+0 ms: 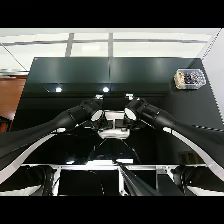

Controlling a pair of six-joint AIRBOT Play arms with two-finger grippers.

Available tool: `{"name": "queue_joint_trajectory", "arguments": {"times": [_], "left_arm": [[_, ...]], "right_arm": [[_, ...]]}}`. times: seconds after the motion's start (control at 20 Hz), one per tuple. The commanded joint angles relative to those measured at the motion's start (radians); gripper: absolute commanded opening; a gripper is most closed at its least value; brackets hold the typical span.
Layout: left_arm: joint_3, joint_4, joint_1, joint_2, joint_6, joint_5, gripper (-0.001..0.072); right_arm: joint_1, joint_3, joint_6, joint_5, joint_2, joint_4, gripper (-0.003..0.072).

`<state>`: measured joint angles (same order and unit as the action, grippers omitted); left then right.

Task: Fold the box and place the chain.

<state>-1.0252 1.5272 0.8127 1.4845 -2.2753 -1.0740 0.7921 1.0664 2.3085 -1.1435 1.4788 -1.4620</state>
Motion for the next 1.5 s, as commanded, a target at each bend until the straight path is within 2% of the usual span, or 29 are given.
{"name": "queue_joint_trajectory", "arguments": {"times": [0.0, 0.05, 0.25, 0.3, 0.35, 0.4, 0.7, 0.75, 0.8, 0.9, 0.95, 1.1, 1.15, 1.2, 1.45], "left_arm": [[0.000, 0.002, -0.001, -0.001, 0.002, -0.005, 0.0031], [0.000, 0.002, -0.001, -0.001, 0.001, -0.004, 0.0031], [0.000, 0.002, -0.001, -0.001, 0.001, -0.003, 0.0031], [0.000, 0.002, -0.001, -0.001, 0.001, -0.002, 0.0031], [0.000, 0.002, -0.001, -0.001, 0.001, -0.001, 0.0031], [0.000, 0.002, -0.001, -0.001, 0.001, -0.001, 0.0031], [0.000, 0.002, -0.001, -0.001, 0.001, 0.000, 0.0031], [0.000, 0.002, -0.001, -0.001, 0.001, 0.000, 0.0031], [0.000, 0.002, -0.001, -0.001, 0.001, 0.000, 0.0031], [0.000, 0.002, -0.001, -0.001, 0.001, 0.000, 0.0031], [0.000, 0.002, -0.001, -0.001, 0.001, 0.000, 0.0031], [0.000, 0.002, -0.001, -0.001, 0.001, 0.000, 0.0031], [0.000, 0.005, -0.001, -0.001, 0.001, 0.002, 0.0031], [0.000, 0.006, -0.001, -0.001, 0.001, 0.003, 0.0031], [0.000, 0.005, -0.001, -0.001, 0.001, 0.007, 0.0031]], "right_arm": [[0.000, 0.001, 0.006, -0.001, 0.003, 0.014, 0.0170], [0.000, 0.001, 0.006, 0.000, 0.003, 0.014, 0.0016], [0.001, 0.001, 0.006, 0.002, 0.003, 0.021, 0.0019], [0.000, 0.001, 0.006, 0.002, 0.003, 0.021, 0.0072], [0.000, 0.001, 0.006, 0.002, 0.003, 0.023, 0.0274], [0.000, 0.001, 0.006, -0.002, 0.003, 0.025, 0.0297], [0.000, 0.000, -0.016, -0.021, 0.003, 0.029, 0.0294], [0.000, 0.000, -0.016, -0.016, 0.005, 0.029, 0.0269], [0.000, 0.000, -0.019, -0.012, 0.005, 0.029, 0.0130], [0.000, 0.000, -0.023, 0.004, 0.006, 0.033, 0.0086], [0.000, 0.000, -0.034, 0.008, 0.005, 0.032, 0.0016], [0.000, 0.000, -0.037, 0.002, 0.005, 0.031, 0.0019], [-0.001, 0.000, -0.025, -0.006, 0.005, 0.032, 0.0109], [-0.004, 0.001, -0.019, -0.015, 0.004, 0.033, 0.0290], [-0.041, 0.002, -0.127, -0.074, -0.083, 0.032, 0.0297]]}}
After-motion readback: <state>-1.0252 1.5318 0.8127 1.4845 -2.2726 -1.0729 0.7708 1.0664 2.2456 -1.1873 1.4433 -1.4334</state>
